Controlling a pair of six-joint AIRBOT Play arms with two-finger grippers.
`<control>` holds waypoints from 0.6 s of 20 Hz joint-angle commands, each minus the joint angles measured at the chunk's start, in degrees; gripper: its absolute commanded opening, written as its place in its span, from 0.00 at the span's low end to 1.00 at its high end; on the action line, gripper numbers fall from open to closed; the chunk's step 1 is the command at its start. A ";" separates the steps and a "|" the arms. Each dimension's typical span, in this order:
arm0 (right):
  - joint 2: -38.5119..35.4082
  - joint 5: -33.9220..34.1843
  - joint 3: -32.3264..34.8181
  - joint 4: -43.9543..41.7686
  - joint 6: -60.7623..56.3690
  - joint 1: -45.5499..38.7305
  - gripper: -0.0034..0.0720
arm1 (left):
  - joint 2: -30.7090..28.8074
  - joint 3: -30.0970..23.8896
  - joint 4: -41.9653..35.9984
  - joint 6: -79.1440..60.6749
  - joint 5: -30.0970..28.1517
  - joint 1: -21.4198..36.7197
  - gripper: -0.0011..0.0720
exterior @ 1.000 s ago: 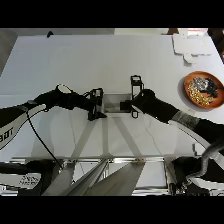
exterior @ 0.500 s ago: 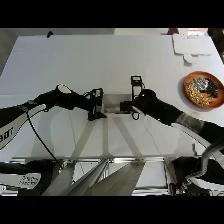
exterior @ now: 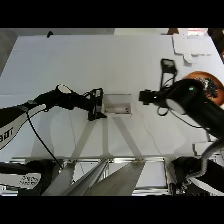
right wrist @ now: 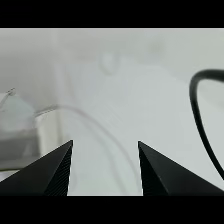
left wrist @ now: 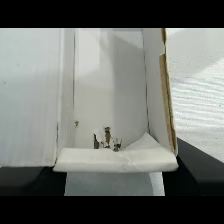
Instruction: Fold the box and place the chain.
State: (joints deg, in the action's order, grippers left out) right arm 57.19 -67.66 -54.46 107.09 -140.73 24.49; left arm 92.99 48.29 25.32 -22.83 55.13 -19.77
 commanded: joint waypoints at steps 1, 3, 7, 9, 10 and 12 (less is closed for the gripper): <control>-7.69 -11.04 -0.04 10.36 4.13 -9.22 0.65 | -0.02 0.00 0.02 -0.02 -0.02 0.04 0.23; -9.27 -10.58 -0.04 9.88 14.12 -18.88 0.68 | -0.02 0.02 0.00 -0.02 -0.07 0.04 0.23; -8.02 -3.58 -0.04 5.53 30.82 -38.36 0.77 | -0.02 0.02 0.00 -0.02 -0.04 0.04 0.23; -5.92 -0.24 -0.04 1.81 37.83 -47.32 0.77 | -0.02 0.02 0.00 -0.02 -0.04 0.04 0.23; -4.09 0.87 -0.04 -0.61 41.64 -51.63 0.80 | -0.02 0.02 0.00 -0.02 -0.02 0.04 0.23; -0.04 4.55 -0.07 -5.14 48.17 -57.81 0.90 | -0.02 0.02 0.02 -0.02 -0.02 0.04 0.23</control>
State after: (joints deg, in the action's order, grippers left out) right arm 53.32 -68.40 -54.46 108.33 -104.79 -22.94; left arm 92.99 48.29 25.32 -22.83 55.13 -19.77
